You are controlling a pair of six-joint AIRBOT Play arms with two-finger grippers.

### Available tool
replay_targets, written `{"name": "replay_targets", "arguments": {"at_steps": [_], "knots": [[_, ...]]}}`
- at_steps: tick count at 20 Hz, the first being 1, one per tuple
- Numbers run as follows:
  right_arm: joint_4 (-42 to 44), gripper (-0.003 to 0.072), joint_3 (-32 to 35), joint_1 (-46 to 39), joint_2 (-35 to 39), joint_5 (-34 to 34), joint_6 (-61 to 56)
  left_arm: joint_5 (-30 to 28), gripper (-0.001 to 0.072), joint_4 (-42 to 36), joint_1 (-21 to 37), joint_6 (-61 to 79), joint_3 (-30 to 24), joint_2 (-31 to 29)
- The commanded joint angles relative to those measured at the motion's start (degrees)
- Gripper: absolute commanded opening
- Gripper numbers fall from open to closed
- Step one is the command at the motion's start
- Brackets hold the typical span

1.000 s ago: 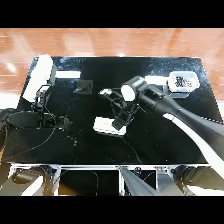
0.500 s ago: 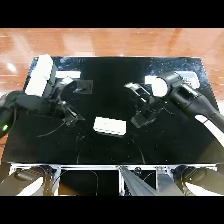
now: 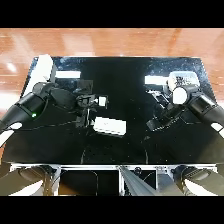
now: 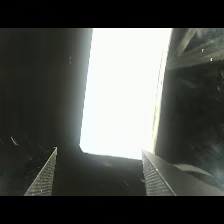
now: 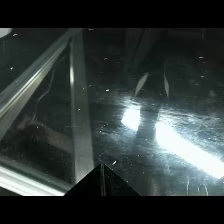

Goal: Fold the box and place the chain.

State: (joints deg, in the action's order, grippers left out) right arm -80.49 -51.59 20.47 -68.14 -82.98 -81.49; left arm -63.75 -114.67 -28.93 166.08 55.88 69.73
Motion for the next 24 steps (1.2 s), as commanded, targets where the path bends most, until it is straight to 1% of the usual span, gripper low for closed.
{"name": "replay_targets", "arguments": {"at_steps": [1,7,11,20,24], "knots": [[0.2,0.0026,0.9,-1.2,0.4,0.9,0.0,2.3,0.063,-1.4,-1.1,6.0,0.4,1.3],[0.3,0.0026,0.9,-1.2,0.4,3.2,0.0,0.4,0.0628,-1.3,-2.4,6.0,0.2,3.4],[0.3,0.0026,0.9,-1.2,0.4,3.3,0.0,1.9,0.0623,-1.4,-2.6,6.0,-1.1,5.2],[0.3,0.0026,0.9,-1.2,0.4,3.4,0.0,1.4,0.0623,-2.0,-2.6,6.0,-1.0,5.0],[0.3,0.0026,0.9,-1.2,0.4,3.4,0.0,1.1,0.0623,-3.5,-2.6,6.0,-1.0,5.0]]}}
